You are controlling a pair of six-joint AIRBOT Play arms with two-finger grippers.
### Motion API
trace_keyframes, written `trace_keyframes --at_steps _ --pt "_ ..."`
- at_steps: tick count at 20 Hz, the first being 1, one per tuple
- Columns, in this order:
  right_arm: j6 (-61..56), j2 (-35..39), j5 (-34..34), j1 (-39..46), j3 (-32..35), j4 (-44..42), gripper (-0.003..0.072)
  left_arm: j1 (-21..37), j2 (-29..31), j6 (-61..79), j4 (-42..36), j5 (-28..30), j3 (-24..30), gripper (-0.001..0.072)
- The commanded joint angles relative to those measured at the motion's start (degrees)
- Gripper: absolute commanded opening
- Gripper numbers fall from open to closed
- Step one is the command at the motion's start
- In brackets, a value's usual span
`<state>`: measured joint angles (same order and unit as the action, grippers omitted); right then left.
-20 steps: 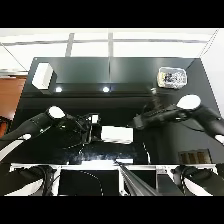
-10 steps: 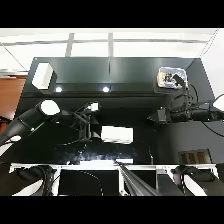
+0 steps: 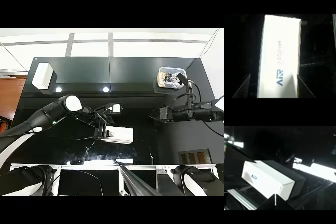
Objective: Fold the box and place the chain.
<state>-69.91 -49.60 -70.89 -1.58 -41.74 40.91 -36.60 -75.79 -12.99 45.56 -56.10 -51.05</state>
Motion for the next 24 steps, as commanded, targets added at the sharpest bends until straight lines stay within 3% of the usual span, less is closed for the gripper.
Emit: trace_keyframes --at_steps 1,24 --pt "0.0 0.0 0.2 0.0 -0.1 0.0 0.0017 -0.5 -1.6 2.5 -2.2 -0.1 -0.6 0.0676" --pt "0.0 0.0 1.7 0.0 -0.1 0.1 0.0017 -6.5 -5.6 2.2 -1.9 4.7 -0.5 0.0698"
